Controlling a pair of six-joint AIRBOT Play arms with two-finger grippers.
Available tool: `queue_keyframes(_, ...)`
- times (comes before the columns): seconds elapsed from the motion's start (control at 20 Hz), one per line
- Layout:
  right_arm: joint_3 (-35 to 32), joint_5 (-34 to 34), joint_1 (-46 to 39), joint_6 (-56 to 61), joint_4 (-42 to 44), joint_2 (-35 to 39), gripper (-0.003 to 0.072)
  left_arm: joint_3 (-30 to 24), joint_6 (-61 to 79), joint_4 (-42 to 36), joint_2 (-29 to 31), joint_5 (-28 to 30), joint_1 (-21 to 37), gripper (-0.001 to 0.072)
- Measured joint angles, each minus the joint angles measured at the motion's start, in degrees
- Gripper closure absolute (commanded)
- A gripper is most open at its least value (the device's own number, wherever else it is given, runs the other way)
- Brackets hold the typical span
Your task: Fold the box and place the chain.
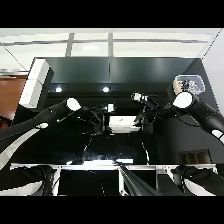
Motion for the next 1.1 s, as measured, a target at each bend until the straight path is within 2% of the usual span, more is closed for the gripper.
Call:
queue_keyframes(0.7, 0.24, 0.7, 0.0, 1.88, -2.75, -1.05, 0.0474, 0.0, -0.11, -0.02, 0.0, 0.11, -0.02, 0.0308)
queue_keyframes(0.9, 3.41, 4.98, -1.62, 8.04, -2.91, 0.59, 0.0484, 0.0, -0.2, -0.02, 0.0, 0.39, 0.0, 0.0308)
queue_keyframes(0.95, 4.15, 7.08, -2.84, 11.04, -2.91, 1.16, 0.0665, 0.0, -0.2, -0.02, 0.0, 0.37, 0.0, 0.0308)
queue_keyframes(1.1, 3.39, 13.42, -7.17, 19.8, -1.4, 2.03, 0.0667, 0.0, -0.17, -0.02, 0.0, 0.26, 0.0, 0.0308)
